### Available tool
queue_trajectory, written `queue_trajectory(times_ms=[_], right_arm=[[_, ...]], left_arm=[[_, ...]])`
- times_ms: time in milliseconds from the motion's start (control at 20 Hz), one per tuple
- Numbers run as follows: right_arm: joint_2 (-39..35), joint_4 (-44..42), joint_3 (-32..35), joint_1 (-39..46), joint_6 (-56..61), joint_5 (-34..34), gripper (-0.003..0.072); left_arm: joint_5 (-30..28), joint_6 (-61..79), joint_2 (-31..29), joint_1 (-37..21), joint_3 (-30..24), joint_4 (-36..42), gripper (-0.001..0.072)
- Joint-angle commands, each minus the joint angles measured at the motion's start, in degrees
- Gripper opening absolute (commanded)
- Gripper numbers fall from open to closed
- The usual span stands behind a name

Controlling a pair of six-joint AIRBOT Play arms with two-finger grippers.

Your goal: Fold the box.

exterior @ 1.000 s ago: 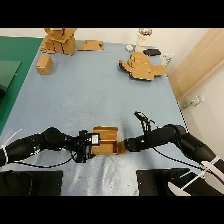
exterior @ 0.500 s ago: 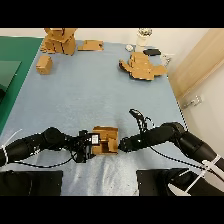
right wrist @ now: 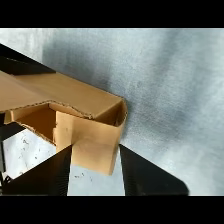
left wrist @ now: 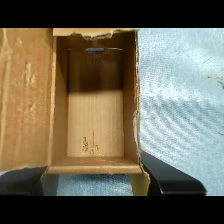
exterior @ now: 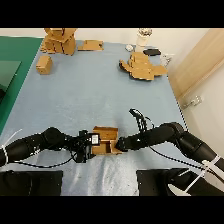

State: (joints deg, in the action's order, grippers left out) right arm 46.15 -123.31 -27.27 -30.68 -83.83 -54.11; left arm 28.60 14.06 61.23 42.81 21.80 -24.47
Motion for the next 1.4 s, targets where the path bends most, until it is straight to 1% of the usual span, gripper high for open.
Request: queue_trajectory(times_ms=[0,100,200,400,500,600,700,800,900,1150,1200,1250,1300,1350], right_arm=[[0.5,0.2,0.0,-0.8,2.8,1.5,0.0477],[2.0,0.6,-0.1,-3.3,5.6,3.5,0.0459],[4.1,3.5,-1.5,-6.6,10.3,4.3,0.0456],[8.9,17.2,-8.0,-14.3,27.9,3.3,0.0449],[12.8,23.4,-12.2,-17.8,36.9,-0.9,0.0449],[17.4,28.0,-16.4,-21.0,43.3,-5.2,0.0449],[21.7,32.0,-20.3,-23.8,49.7,-8.7,0.0417],[25.6,33.0,-23.7,-24.7,52.0,-13.4,0.0417],[28.6,32.9,-26.1,-24.8,52.2,-16.6,0.0417],[33.0,32.7,-27.5,-24.8,52.8,-17.4,0.0416],[33.5,32.4,-27.5,-24.8,52.8,-17.7,0.0366],[33.7,31.9,-27.5,-24.8,52.7,-17.4,0.0207],[33.7,31.8,-27.5,-24.9,52.8,-17.3,0.0118],[33.7,31.8,-27.5,-25.0,52.8,-17.3,0.0069]], left_arm=[[0.0,0.0,0.0,0.0,0.0,0.0,0.054],[0.0,0.0,0.0,0.0,0.0,0.0,0.054],[0.0,0.0,0.0,0.0,0.0,0.0,0.0541],[0.0,0.0,0.0,0.0,0.0,0.0,0.0541],[0.0,0.0,0.0,0.0,0.0,0.0,0.054],[0.0,0.0,0.0,0.0,0.0,0.0,0.054],[0.0,0.0,0.0,0.0,0.0,0.0,0.054],[0.0,0.0,0.0,0.0,0.0,0.0,0.054],[0.0,0.0,0.0,0.0,0.0,0.0,0.054],[0.0,0.0,0.0,0.0,0.0,0.0,0.054],[0.0,0.0,0.0,0.0,0.0,0.0,0.0541],[0.0,0.0,0.0,0.0,0.0,0.0,0.054],[0.0,0.0,0.0,0.0,0.0,0.0,0.0541],[0.0,0.0,0.0,0.0,0.0,0.0,0.054]])
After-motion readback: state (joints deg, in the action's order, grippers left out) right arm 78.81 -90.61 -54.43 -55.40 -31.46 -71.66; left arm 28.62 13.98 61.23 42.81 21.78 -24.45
